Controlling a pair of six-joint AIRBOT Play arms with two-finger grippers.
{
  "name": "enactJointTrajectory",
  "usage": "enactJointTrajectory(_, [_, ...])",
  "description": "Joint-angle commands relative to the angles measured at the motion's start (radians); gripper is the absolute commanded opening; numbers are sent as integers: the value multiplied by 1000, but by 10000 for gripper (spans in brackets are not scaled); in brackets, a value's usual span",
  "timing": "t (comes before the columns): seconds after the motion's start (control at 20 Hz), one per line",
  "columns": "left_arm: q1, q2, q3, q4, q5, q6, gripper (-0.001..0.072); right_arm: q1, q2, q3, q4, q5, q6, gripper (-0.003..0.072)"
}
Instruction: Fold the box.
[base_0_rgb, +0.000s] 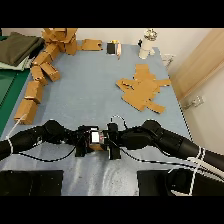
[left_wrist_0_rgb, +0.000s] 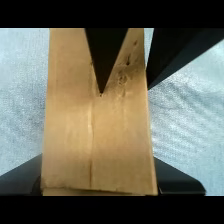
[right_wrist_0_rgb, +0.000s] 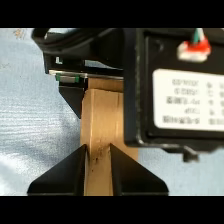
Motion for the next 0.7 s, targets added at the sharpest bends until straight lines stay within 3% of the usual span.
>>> enactJointTrajectory(0.0, [0, 0, 0, 0, 3, 0, 371, 0, 0, 14, -23, 3, 25, 152])
enactJointTrajectory(0.65, [0, 0, 0, 0, 3, 0, 371, 0, 0, 14, -36, -22, 40, 153])
